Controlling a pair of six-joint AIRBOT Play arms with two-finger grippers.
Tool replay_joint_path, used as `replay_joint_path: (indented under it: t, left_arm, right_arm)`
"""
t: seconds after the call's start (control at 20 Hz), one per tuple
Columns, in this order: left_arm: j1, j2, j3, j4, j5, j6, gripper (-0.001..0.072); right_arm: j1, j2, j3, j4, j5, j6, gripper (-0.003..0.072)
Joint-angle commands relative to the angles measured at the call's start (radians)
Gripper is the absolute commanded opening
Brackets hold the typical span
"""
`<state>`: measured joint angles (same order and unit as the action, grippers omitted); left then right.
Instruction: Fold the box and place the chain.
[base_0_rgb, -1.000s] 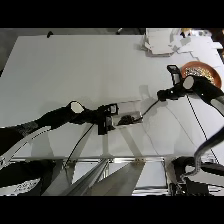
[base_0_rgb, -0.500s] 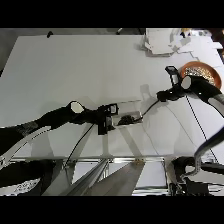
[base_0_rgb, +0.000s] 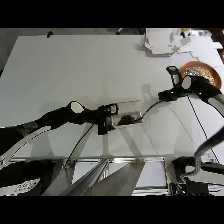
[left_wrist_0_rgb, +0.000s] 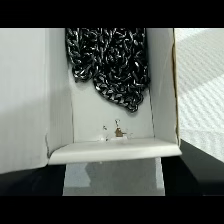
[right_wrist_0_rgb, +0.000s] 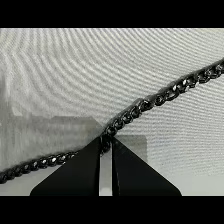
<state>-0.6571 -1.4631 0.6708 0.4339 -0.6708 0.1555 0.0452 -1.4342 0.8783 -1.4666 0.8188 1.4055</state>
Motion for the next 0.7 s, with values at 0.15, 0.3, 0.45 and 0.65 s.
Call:
replay_joint_path:
  t: [0.15,0.3,0.45,0.65]
  left_arm:
    - [0.001,0.001,0.0,0.0,0.0,0.0,0.0273]
    - [0.001,0.001,0.001,0.0,-0.003,0.0,0.0273]
    - [0.001,0.001,0.0,0.0,-0.007,0.0,0.0273]
    - [0.001,0.001,0.0,0.0,-0.016,0.0,0.0273]
  right_arm:
    - [0.003,0.239,0.002,0.018,0.107,-0.018,0.0017]
    - [0.003,0.4,0.002,0.127,0.185,-0.056,0.0017]
    - [0.004,0.553,0.002,0.313,0.257,-0.131,0.0017]
    - [0.047,0.694,0.002,0.559,0.329,-0.22,0.0017]
